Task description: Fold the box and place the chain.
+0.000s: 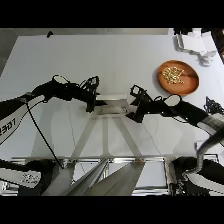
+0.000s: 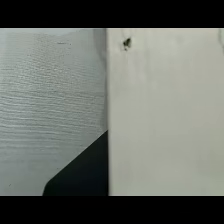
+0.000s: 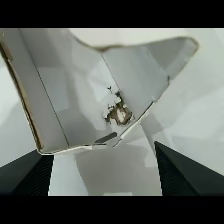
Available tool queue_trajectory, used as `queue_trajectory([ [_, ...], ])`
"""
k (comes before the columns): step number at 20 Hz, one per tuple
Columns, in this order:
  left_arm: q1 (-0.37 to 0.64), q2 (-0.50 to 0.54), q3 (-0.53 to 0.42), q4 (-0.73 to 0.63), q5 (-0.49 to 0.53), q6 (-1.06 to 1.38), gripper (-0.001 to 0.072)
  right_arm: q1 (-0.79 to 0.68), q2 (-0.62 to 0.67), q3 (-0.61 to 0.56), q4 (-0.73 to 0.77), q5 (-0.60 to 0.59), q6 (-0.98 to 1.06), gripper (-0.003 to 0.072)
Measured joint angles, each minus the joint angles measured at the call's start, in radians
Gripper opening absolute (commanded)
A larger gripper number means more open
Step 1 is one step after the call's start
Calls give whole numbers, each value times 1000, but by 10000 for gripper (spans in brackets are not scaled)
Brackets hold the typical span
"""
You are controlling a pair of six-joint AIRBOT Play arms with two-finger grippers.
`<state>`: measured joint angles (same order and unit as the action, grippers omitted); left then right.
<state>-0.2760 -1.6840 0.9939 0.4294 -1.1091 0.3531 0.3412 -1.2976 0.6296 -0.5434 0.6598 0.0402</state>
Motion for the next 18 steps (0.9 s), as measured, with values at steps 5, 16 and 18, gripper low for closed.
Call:
queue_trajectory([
  [5,0,0,0,1,1,0,6,-38,-90,104,-3,98,-132,715],
  [16,1,0,0,5,1,2,6,-48,-260,202,79,225,-402,713],
  [18,0,0,0,-1,-4,2,6,-48,-286,208,84,233,-426,704],
])
